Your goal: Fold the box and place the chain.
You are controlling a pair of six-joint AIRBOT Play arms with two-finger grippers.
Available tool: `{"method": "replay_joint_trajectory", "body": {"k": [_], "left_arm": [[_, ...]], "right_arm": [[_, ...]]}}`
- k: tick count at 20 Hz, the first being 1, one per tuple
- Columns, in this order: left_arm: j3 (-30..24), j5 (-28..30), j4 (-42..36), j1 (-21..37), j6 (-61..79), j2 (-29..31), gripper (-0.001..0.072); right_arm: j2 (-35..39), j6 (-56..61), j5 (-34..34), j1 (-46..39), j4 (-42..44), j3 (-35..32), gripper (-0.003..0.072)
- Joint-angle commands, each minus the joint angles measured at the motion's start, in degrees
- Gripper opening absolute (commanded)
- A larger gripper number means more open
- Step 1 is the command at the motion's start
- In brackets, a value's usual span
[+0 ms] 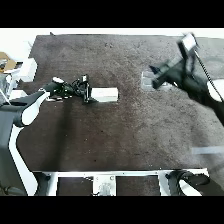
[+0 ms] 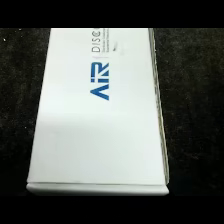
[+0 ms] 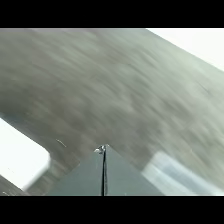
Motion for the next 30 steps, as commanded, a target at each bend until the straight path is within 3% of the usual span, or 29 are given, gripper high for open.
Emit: {"method": "replay_joint_trajectory", "body": {"k": [1, 4, 7, 10, 17, 18, 19, 22, 25, 30], "left_arm": [[0.0, 0.0, 0.0, 0.0, 0.0, 0.0, 0.0344], [0.0, 0.0, 0.0, 0.0, 0.0, 0.0, 0.0344], [0.0, 0.0, 0.0, 0.0, 0.0, 0.0, 0.0344], [0.0, -0.1, 0.0, 0.0, 0.0, 0.0, 0.0344], [0.0, -0.7, -0.1, 0.0, 0.0, 0.0, 0.0342], [0.0, -0.7, -1.0, 0.0, -0.2, 0.0, 0.0265], [0.0, -1.0, -2.3, 0.2, -1.0, 0.3, 0.0015], [2.1, 2.3, -5.0, 0.5, -3.2, 3.6, 0.001], [6.8, 11.4, -5.1, 2.4, -15.3, 8.6, 0.001], [9.4, 48.4, -1.9, 9.5, -43.7, 17.6, 0.0009]], "right_arm": [[17.9, 5.9, -12.3, -3.8, -1.2, -21.0, -0.0001], [31.0, 9.0, -19.2, -4.9, -1.2, -35.7, -0.0001], [40.0, 9.6, -22.0, -4.9, -1.3, -43.7, -0.0001], [43.2, 9.6, -22.1, -4.9, -1.3, -45.4, -0.0001], [43.1, 9.5, -23.3, -4.9, -1.3, -45.4, -0.0001], [43.1, 9.5, -23.4, -4.9, -1.3, -45.4, -0.0001], [43.1, 9.5, -23.9, -4.9, -1.3, -45.4, -0.0001], [43.1, 9.5, -25.1, -4.9, -1.3, -45.4, -0.0001], [43.1, 9.5, -26.3, -4.9, -1.3, -45.4, -0.0001], [43.1, 9.5, -27.1, -4.9, -1.3, -45.4, -0.0001]]}}
